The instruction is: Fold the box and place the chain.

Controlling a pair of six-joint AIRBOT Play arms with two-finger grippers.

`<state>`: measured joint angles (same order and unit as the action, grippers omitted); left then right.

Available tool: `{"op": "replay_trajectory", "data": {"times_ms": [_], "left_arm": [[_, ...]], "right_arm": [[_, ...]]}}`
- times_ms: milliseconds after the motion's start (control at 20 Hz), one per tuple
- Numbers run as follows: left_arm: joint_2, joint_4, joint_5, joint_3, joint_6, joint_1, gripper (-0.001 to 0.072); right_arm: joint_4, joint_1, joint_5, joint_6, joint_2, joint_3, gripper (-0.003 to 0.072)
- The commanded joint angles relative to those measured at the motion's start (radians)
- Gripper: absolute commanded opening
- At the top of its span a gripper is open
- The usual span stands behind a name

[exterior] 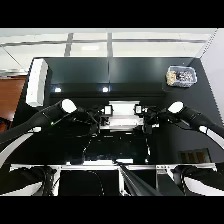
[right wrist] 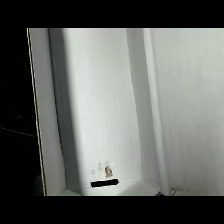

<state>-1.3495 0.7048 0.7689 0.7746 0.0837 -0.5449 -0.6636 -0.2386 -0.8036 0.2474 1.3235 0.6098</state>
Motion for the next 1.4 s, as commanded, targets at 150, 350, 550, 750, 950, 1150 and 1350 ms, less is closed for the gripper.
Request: {"op": "replay_trajectory", "data": {"times_ms": [150, 350, 550, 750, 950, 1150, 1350], "left_arm": [[-0.05, -0.106, -0.069, 0.001, 0.003, -0.036, 0.0151], [-0.074, -0.165, -0.069, 0.001, 0.003, -0.044, 0.0151], [-0.076, -0.171, -0.069, 0.001, -0.007, -0.044, 0.0057], [-0.076, -0.171, -0.089, 0.001, -0.008, -0.044, 0.0354], [-0.072, -0.171, -0.079, 0.001, -0.01, -0.044, 0.0404], [0.003, -0.082, -0.088, 0.002, -0.135, -0.012, 0.0022], [0.179, 0.139, 0.034, 0.001, -0.524, 0.126, 0.0023]], "right_arm": [[0.0, 0.0, 0.0, 0.0, 0.0, 0.0, 0.0167], [0.0, 0.0, 0.0, 0.0, 0.0, 0.0, 0.0167], [0.001, 0.0, 0.0, 0.0, 0.0, 0.0, 0.0167], [0.0, 0.0, 0.0, 0.0, 0.0, 0.0, 0.0167], [0.001, 0.0, 0.0, 0.0, 0.0, 0.0, 0.0167], [0.001, 0.0, 0.0, 0.0, 0.0, 0.0, 0.0167], [0.0, 0.0, 0.0, 0.0, 0.0, 0.0, 0.0167]]}}
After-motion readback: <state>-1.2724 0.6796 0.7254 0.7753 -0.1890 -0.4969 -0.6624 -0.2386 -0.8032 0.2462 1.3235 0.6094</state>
